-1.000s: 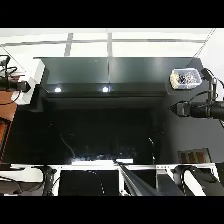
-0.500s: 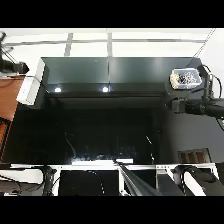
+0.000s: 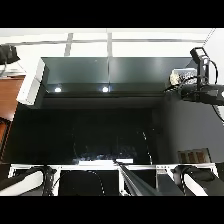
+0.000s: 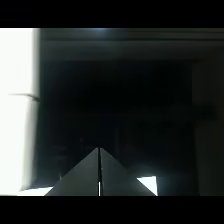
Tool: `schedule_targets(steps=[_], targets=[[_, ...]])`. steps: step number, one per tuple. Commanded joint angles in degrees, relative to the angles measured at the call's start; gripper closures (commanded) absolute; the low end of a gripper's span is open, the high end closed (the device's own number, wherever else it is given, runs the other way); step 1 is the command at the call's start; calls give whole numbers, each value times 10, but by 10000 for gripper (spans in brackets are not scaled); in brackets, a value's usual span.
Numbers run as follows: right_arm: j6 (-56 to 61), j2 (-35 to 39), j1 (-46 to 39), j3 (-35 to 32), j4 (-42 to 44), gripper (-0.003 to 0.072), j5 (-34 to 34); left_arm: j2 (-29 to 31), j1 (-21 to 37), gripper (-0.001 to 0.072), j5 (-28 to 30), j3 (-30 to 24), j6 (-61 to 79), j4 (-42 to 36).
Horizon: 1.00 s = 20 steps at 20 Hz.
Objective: Fold the box and place the chain.
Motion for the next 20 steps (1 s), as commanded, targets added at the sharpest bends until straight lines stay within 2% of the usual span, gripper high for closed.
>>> schedule_targets(steps=[1,3,5,6,9,20], targets=[[3,-4,5,-9,-84,674,-27,181,-87,687,144,-248,6,1],[13,-5,2,-50,-83,675,-103,270,-129,687,216,-391,-18,29],[63,-9,-6,-98,-83,674,-160,324,-137,686,236,-462,-25,42],[64,-9,-10,-113,-83,673,-162,341,-136,685,236,-478,-25,53],[64,-9,-13,-117,-83,674,-140,362,-136,684,230,-486,-26,57],[64,-9,-13,-117,-83,673,-141,359,-136,684,231,-486,-26,54]])
